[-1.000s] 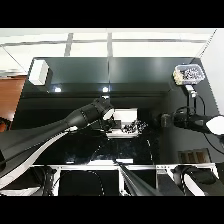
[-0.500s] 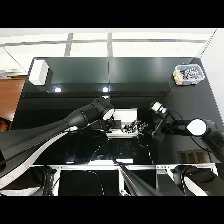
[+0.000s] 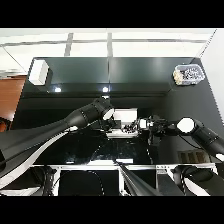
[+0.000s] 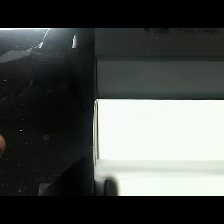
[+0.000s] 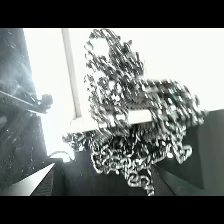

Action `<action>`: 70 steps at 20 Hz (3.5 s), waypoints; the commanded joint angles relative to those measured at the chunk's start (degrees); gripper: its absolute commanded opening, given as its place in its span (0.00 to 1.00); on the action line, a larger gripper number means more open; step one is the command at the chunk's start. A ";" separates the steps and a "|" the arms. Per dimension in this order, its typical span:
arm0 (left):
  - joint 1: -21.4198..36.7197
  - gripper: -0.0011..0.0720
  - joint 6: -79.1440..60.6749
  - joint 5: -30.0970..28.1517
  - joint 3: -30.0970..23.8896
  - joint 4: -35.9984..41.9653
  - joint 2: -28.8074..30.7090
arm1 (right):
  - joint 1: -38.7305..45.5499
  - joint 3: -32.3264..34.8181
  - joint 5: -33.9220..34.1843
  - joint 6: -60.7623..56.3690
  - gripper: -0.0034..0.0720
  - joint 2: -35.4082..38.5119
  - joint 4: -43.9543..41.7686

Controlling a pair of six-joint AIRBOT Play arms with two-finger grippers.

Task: Fold the box and place the chain.

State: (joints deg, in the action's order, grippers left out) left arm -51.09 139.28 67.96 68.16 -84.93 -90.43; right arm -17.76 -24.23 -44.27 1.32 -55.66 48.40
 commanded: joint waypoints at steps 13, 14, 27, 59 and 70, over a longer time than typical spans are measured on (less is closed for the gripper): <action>0.04 0.05 0.00 0.00 0.02 -0.02 -0.07 | 0.02 -1.07 7.63 10.27 0.95 -6.64 -6.84; 0.04 0.05 0.00 0.00 0.02 -0.02 -0.07 | 0.02 -1.07 7.61 10.27 0.95 -7.08 -6.84; 0.04 0.05 0.00 0.00 0.02 -0.02 -0.07 | 0.17 -1.11 5.25 2.69 0.07 -4.59 -3.96; 0.04 0.05 -0.02 0.00 0.02 -0.02 -0.07 | 1.81 -17.40 -16.52 -46.56 0.07 14.40 -15.96; 0.04 0.05 0.00 0.00 0.02 -0.02 -0.07 | -0.17 -14.62 -10.84 -53.00 0.21 11.39 -12.15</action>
State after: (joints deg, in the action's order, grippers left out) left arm -51.09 139.31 67.96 68.16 -84.95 -90.48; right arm -16.71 -39.13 -57.74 -50.63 -42.87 36.18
